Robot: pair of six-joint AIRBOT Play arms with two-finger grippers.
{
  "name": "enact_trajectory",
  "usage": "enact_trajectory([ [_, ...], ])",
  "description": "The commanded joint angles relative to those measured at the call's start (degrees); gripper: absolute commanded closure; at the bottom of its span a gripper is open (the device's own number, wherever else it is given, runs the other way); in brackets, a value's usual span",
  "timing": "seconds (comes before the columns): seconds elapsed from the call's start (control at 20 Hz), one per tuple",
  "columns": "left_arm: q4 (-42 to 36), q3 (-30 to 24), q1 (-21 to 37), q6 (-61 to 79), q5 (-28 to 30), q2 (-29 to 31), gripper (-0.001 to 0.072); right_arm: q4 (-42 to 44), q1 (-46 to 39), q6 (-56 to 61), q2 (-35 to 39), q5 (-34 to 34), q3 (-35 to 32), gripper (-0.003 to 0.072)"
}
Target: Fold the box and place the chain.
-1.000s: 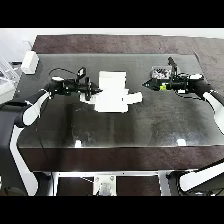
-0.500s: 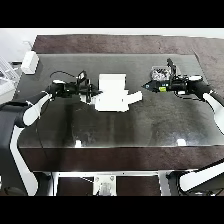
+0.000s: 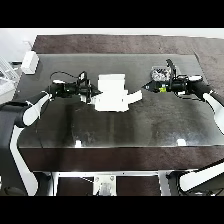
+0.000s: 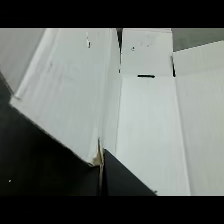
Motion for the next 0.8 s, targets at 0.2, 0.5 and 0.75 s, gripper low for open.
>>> enact_trajectory([
  [0.2, -0.6, 0.0, 0.1, 0.0, -0.1, 0.0, 0.0692, -0.3, 0.0, -1.4, -0.3, 0.0, 0.0, 0.0454],
  [0.5, 2.2, 0.0, 0.1, 0.0, 0.2, 0.0, 0.069, -0.3, 0.0, -1.4, -0.3, 0.0, -0.9, 0.0454],
  [0.75, 5.9, 0.0, 0.1, -0.1, 1.5, 0.0, 0.0688, -0.3, 0.0, -1.4, -0.3, 0.0, -1.0, 0.0454],
])
